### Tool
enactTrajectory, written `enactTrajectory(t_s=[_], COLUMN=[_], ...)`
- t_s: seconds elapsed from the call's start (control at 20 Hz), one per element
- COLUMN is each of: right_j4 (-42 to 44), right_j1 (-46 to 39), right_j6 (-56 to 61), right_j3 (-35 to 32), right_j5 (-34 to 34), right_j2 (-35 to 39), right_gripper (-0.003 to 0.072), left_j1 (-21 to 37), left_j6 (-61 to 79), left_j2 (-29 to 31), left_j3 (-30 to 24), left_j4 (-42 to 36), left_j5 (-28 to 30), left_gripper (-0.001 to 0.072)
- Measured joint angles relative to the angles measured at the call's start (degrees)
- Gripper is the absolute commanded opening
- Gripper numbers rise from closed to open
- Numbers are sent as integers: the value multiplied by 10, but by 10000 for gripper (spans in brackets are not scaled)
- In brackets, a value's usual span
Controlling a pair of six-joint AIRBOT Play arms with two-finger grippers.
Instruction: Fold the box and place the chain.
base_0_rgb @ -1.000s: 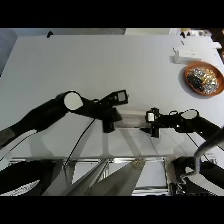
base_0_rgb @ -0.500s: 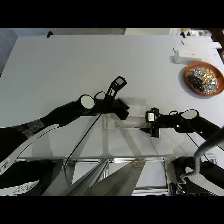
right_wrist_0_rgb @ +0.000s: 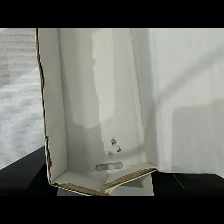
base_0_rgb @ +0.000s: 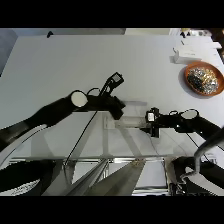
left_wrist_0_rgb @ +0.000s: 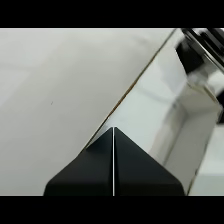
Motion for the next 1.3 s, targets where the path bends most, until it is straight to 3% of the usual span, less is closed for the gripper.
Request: enactTrajectory(t_s=[0.25,0.5,0.75,0.8,0.9,0.95,1.3], right_j4=[0,0,0,0,0,0,0], right_j1=[0,0,0,0,0,0,0], right_j6=[0,0,0,0,0,0,0], right_j3=[0,0,0,0,0,0,0], right_j5=[0,0,1,1,1,1,1], right_j2=[0,0,0,0,0,0,0], right_gripper=[459,459,459,459,459,459,459], left_j1=[10,12,14,15,21,25,44], left_j6=[1,59,133,141,155,165,322], left_j2=[51,29,-1,-4,-7,-9,-21], left_j3=[0,-2,-6,-7,-7,-7,-7], left_j4=[194,257,273,274,276,276,230], left_j5=[-146,-219,-229,-229,-225,-219,-182], left_gripper=[7,8,13,59,314,343,341])
